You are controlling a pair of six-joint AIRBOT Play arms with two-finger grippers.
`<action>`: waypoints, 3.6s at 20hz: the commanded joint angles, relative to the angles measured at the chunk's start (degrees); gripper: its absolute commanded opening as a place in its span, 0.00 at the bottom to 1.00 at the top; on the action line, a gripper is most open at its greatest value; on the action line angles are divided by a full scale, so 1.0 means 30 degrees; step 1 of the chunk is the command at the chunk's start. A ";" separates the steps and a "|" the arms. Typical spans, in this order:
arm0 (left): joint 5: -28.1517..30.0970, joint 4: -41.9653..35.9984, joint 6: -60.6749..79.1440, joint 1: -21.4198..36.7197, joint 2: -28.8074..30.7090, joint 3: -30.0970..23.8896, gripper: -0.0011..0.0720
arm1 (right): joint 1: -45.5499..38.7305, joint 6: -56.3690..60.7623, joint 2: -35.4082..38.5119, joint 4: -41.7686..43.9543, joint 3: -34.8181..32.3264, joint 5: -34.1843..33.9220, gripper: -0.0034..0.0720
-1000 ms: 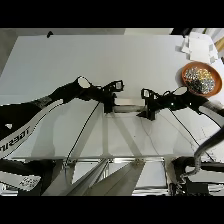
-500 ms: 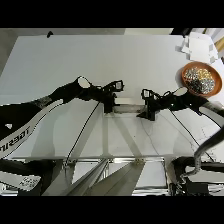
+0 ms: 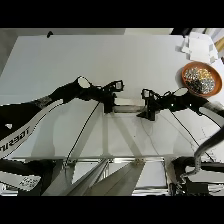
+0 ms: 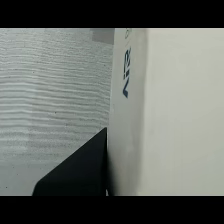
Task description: Fold the box and place the chain.
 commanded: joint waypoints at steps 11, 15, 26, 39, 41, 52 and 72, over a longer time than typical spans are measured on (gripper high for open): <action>0.0007 0.0007 0.0000 0.0015 0.0000 0.0007 0.13 | 0.0029 0.0022 -0.0007 -0.0342 0.0000 0.0087 0.79; -0.0197 -0.0080 -0.0044 0.0007 0.0000 0.0007 0.13 | 0.0029 0.0022 -0.0007 -0.0342 0.0000 0.0087 0.79; -0.0627 -0.0109 -0.0051 0.0029 0.0058 0.0007 0.67 | 0.0029 0.0022 -0.0007 -0.0335 0.0000 0.0087 0.79; -0.1049 0.5799 -0.3075 0.0306 0.3155 0.0007 0.96 | 0.0029 0.0022 -0.0007 -0.0342 0.0000 0.0087 0.79; -0.1129 0.6477 -0.4058 0.0291 0.3745 0.0007 0.76 | 0.0029 0.0022 -0.0007 -0.0342 0.0000 0.0087 0.79; -0.3701 0.5676 -0.4350 -0.1931 0.4430 0.0007 0.02 | 0.0029 0.0022 -0.0007 -0.0342 0.0000 0.0087 0.79; 0.2317 0.2055 -0.6521 -0.1566 0.1129 0.0000 0.02 | 0.0029 0.0022 -0.0007 -0.0342 0.0000 0.0087 0.79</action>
